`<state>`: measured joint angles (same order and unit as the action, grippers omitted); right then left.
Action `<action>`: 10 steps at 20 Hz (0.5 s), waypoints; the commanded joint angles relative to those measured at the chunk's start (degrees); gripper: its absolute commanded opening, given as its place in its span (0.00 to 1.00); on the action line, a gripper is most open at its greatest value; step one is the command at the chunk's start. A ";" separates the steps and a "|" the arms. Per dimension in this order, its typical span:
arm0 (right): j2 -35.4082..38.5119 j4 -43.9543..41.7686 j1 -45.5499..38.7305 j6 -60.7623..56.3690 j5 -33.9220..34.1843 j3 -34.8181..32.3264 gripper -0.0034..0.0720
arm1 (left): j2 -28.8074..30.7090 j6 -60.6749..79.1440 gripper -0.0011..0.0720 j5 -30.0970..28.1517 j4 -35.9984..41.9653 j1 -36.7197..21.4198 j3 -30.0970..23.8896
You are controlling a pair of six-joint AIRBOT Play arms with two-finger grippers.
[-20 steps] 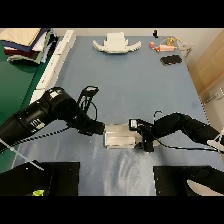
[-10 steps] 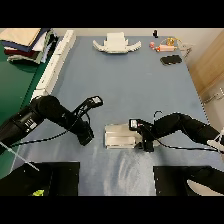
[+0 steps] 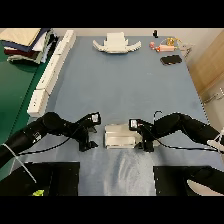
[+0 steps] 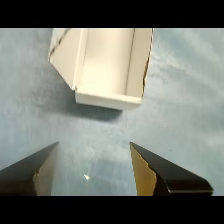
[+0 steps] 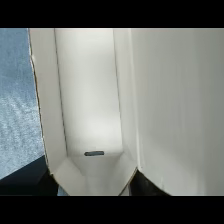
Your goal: Fold the box.
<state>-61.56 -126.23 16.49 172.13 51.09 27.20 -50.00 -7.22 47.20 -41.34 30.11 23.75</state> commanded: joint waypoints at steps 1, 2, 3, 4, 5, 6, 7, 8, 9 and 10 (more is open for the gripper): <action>-0.02 0.00 0.04 0.00 0.00 -0.02 0.72 | -1.18 11.43 0.94 -5.66 5.68 3.45 -1.73; -0.02 0.00 0.04 0.00 0.00 -0.02 0.72 | -2.08 11.89 0.94 -6.78 5.79 4.90 -1.73; -0.02 0.00 0.04 0.00 0.00 -0.02 0.72 | -3.23 11.93 0.94 -8.04 5.86 6.29 -1.73; -0.02 0.00 0.04 0.00 0.00 -0.02 0.72 | -4.35 11.93 0.94 -9.46 5.86 7.50 -1.68; -0.02 0.00 0.04 0.00 0.00 -0.02 0.72 | -5.51 11.96 0.94 -10.69 5.95 8.46 -1.64; -0.02 0.00 0.04 0.00 0.00 -0.02 0.72 | -6.32 12.00 0.94 -11.08 6.05 9.20 -1.60; -0.02 0.00 0.04 0.00 0.00 -0.02 0.72 | -6.99 12.11 0.94 -11.21 6.29 9.81 -1.40; -0.02 0.00 0.04 0.00 0.00 -0.02 0.72 | -7.52 12.76 0.94 -11.23 7.23 10.05 -1.03; -0.02 0.00 0.04 0.00 0.00 -0.02 0.72 | -7.91 13.11 0.94 -11.50 8.17 10.27 -0.63; -0.02 0.00 0.04 0.00 0.00 -0.02 0.72 | -8.33 13.90 0.94 -11.67 9.53 10.27 -0.28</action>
<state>-61.56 -126.23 16.49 172.13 51.09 27.20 -56.75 4.67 37.17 -34.50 39.24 22.79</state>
